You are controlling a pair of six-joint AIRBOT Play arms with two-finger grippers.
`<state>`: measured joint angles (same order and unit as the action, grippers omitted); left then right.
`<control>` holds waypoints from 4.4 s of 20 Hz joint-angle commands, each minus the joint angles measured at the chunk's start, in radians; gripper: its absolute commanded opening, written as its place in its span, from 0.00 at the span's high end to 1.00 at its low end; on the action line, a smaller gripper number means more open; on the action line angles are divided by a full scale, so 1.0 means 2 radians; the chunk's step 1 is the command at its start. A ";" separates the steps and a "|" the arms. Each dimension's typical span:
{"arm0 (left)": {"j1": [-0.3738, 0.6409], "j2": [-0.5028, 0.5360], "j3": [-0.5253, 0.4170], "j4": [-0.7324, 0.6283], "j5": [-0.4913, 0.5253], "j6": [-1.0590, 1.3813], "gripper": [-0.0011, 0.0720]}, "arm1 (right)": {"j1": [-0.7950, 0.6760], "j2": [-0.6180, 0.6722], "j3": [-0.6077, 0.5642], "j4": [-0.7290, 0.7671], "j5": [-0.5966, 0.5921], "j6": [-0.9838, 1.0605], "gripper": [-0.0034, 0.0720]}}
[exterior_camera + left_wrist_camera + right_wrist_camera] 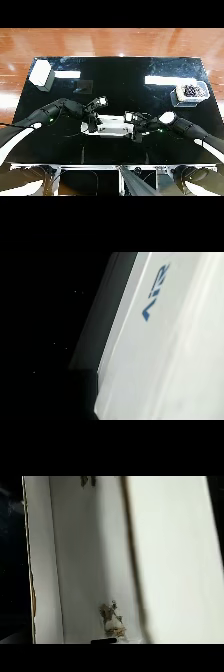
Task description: Fold the box and place the chain.
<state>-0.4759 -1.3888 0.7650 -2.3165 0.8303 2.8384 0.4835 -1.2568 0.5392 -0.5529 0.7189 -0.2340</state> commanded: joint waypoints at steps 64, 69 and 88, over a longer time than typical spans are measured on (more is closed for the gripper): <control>0.057 0.035 0.098 0.204 0.286 -0.292 0.96 | 0.005 -0.001 0.000 -0.010 -0.036 0.024 0.23; 0.057 0.122 0.079 0.136 0.198 -0.297 0.96 | 0.005 -0.001 0.000 -0.010 -0.036 0.025 0.07; -0.055 0.159 -0.050 0.040 -0.029 -0.239 0.96 | 0.005 -0.001 0.000 -0.010 -0.036 0.026 0.19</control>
<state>-0.5117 -1.0729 0.6670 -2.2108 0.9634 2.3337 0.4946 -1.2579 0.5392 -0.5724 0.6460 -0.1833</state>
